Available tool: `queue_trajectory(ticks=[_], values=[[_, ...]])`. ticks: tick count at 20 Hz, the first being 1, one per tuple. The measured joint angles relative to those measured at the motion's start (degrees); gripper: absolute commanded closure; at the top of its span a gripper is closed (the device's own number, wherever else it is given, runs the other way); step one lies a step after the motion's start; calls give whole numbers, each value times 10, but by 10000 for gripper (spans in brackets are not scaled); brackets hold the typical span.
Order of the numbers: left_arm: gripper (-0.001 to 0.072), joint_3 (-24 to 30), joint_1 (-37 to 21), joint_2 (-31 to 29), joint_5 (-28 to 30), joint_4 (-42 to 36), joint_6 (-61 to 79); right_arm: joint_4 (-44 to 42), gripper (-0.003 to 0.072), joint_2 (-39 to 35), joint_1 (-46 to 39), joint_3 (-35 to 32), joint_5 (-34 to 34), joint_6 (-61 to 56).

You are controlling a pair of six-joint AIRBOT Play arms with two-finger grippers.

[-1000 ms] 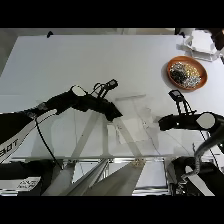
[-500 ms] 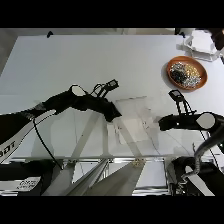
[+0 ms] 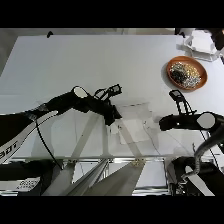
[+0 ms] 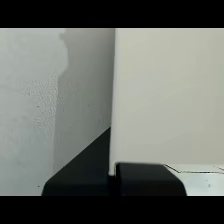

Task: Fold the box and place the chain.

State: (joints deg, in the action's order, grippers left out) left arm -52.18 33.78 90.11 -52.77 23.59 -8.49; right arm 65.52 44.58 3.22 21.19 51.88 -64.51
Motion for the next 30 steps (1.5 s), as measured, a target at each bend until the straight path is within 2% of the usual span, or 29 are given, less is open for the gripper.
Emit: queue_trajectory(ticks=[2, 3, 9, 14, 20, 26, 30], values=[[704, 0, 0, -10, 2, 10, 32, -1, 431, 0, 0, 13, 16, 0], [704, 0, 0, -17, 3, 17, 44, 1, 416, 0, 0, 24, 29, 0], [707, 0, 0, -73, -22, 74, 77, 16, 413, -10, 0, 113, 162, -2], [704, 0, 1, -89, -49, 105, 82, 38, 414, -83, 0, 138, 226, -2], [704, 0, 12, -61, -5, 52, 113, 54, 414, -177, 0, 143, 247, -2], [704, 0, 19, -9, 23, 20, 141, 58, 414, -198, 0, 144, 236, -2], [705, 0, 20, 4, 42, 17, 144, 59, 414, -200, 0, 144, 223, -2]])
